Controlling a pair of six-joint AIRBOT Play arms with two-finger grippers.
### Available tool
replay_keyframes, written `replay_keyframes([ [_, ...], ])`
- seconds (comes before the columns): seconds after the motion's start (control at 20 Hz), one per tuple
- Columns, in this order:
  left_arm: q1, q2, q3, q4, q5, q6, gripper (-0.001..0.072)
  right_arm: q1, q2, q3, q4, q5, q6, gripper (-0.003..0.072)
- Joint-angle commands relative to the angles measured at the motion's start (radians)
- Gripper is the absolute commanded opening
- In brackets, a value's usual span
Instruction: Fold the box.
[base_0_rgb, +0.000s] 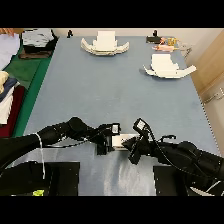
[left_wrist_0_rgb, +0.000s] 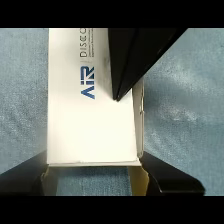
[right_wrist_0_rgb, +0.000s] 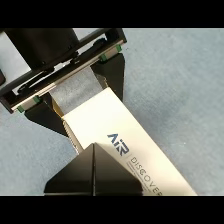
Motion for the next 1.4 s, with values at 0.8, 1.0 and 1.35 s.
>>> replay_keyframes([
  [0.8, 0.001, 0.0, 0.001, -0.001, -0.001, 0.0, 0.0532, 0.0, 0.157, 0.002, -0.262, -0.135, 0.177, 0.0002],
  [1.0, 0.001, 0.0, 0.001, -0.001, -0.001, 0.0, 0.0531, 0.0, 0.151, 0.0, -0.371, -0.145, 0.283, 0.0003],
  [1.35, 0.001, 0.0, 0.001, -0.001, -0.001, 0.0, 0.0531, 0.001, 0.109, 0.0, -0.369, -0.146, 0.304, 0.0002],
])
